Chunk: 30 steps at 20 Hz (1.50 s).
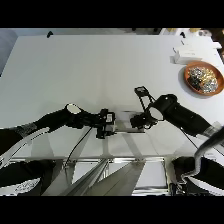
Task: Fold the box and place the chain.
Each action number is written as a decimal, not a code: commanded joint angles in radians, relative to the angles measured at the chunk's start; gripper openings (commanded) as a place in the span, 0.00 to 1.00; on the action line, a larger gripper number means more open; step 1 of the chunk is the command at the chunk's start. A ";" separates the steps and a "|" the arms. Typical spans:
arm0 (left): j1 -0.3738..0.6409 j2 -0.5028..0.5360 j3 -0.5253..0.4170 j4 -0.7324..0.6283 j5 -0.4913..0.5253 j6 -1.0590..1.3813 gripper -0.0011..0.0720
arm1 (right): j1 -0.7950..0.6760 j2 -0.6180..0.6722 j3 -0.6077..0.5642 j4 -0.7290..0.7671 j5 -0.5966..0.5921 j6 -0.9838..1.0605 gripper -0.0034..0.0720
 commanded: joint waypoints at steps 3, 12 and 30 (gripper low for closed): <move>-0.001 0.000 0.000 -0.003 -0.005 -0.002 0.30 | -0.032 0.034 0.319 -0.184 0.262 -0.220 0.49; -0.001 0.000 0.000 -0.003 -0.004 -0.002 0.30 | -0.795 -0.109 0.518 -0.265 -0.040 -0.451 0.35; -0.001 0.000 0.000 -0.003 -0.004 -0.002 0.30 | -1.093 -0.558 0.518 0.004 -0.312 -0.523 0.35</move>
